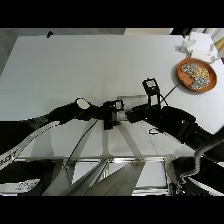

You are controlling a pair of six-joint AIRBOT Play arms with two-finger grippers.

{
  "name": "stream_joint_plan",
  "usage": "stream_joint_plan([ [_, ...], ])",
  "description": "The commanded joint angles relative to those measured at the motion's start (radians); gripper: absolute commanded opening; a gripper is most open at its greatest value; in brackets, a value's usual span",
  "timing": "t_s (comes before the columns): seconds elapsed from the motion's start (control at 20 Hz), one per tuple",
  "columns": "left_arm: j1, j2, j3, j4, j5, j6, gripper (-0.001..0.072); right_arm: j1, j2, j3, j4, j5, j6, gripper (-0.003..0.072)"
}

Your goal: Fold the box and place the chain.

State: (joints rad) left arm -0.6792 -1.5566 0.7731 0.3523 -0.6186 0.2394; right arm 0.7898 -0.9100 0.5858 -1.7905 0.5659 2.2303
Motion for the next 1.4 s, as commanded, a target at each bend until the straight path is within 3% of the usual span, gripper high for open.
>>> stream_joint_plan([
  [0.0, 0.0, 0.001, 0.0, 0.0, 0.001, 0.0, 0.0253, -0.007, -0.016, 0.0, 0.066, -0.005, -0.117, 0.0194],
  [0.2, 0.0, 0.001, 0.0, 0.0, 0.001, 0.0, 0.0253, -0.097, 0.032, 0.0, 0.068, 0.045, -0.18, 0.0202],
  [0.5, 0.0, 0.001, 0.0, 0.0, 0.001, 0.0, 0.0253, -0.418, 0.095, -0.005, 0.075, 0.274, -0.433, 0.0201],
  [0.65, 0.0, 0.001, 0.0, 0.0, 0.001, 0.0, 0.0253, -0.507, 0.047, -0.022, 0.131, 0.238, -0.542, 0.0222],
  [0.7, 0.0, 0.001, 0.0, 0.0, 0.001, 0.0, 0.0253, -0.509, 0.018, -0.024, 0.157, 0.22, -0.578, 0.0283],
  [0.8, 0.0, 0.001, 0.0, 0.0, 0.001, 0.0, 0.0253, -0.509, -0.053, -0.024, 0.221, 0.163, -0.645, 0.0321],
  [1.05, 0.0, 0.001, 0.0, 0.0, 0.001, 0.0, 0.0253, -0.509, -0.206, -0.024, 0.298, 0.127, -0.697, 0.0321],
  [1.35, 0.0, 0.001, 0.0, 0.0, 0.001, 0.0, 0.0253, -0.509, -0.222, -0.024, 0.359, 0.075, -0.714, 0.032],
])
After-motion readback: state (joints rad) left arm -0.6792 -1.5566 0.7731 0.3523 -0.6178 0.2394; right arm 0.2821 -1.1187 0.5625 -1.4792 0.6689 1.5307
